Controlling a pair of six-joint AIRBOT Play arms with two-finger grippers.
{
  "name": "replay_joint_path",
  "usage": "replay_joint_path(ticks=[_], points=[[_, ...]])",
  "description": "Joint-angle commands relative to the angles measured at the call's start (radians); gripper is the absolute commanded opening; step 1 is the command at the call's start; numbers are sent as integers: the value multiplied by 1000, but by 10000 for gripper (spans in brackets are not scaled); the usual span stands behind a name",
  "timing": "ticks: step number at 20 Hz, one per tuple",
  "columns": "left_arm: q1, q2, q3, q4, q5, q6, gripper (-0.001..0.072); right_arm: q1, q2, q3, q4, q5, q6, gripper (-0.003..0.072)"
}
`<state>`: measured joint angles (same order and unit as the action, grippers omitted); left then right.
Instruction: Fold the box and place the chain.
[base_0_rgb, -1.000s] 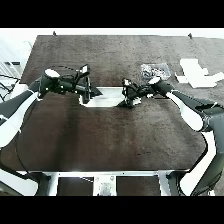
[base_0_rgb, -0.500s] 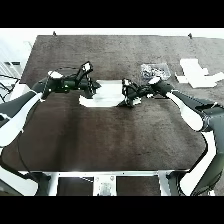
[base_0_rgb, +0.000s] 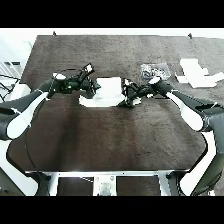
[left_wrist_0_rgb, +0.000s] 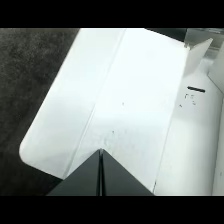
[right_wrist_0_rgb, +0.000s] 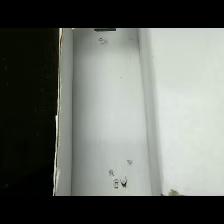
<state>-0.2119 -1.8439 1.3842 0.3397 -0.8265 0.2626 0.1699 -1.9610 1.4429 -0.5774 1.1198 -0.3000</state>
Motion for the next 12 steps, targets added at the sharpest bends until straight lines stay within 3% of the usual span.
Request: replay_joint_path(ticks=[1,9,12], points=[[0,-14,3,19,-3,-4,16,1,0,0,-1,0,0,560],[0,-19,4,47,-3,-1,17,1,0,0,-1,0,0,560],[0,-13,59,92,-32,-11,18,1,0,0,-1,0,0,560]])
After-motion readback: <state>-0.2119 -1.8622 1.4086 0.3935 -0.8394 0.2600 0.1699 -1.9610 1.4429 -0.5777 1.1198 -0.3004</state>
